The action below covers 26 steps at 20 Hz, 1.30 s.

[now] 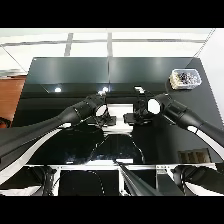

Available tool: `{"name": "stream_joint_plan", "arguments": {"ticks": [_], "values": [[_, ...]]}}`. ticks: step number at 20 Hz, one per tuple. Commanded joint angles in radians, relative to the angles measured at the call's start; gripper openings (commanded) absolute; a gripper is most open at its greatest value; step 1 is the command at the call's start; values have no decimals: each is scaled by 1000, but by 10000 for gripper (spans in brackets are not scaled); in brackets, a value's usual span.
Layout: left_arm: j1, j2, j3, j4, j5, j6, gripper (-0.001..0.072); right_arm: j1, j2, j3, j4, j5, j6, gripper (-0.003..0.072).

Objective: Fold the box and place the chain.

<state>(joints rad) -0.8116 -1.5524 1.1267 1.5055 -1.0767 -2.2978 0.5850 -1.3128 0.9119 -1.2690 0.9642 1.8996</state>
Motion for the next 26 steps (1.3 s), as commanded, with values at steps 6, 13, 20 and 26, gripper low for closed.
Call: {"name": "stream_joint_plan", "arguments": {"ticks": [6, 13, 20, 26], "values": [[1, 0, 1, 1, -1, 1, 31, 52, -75, 79, -97, 122, 209, 311], [1, 0, 1, 0, -1, 1, 31, 98, -141, 106, -100, 138, 264, 185], [1, 0, 1, 0, -1, 1, 31, 98, -142, 106, -114, 150, 283, 12], [1, 0, 1, 0, -1, 1, 31, 95, -142, 107, -123, 132, 284, 170]]}}
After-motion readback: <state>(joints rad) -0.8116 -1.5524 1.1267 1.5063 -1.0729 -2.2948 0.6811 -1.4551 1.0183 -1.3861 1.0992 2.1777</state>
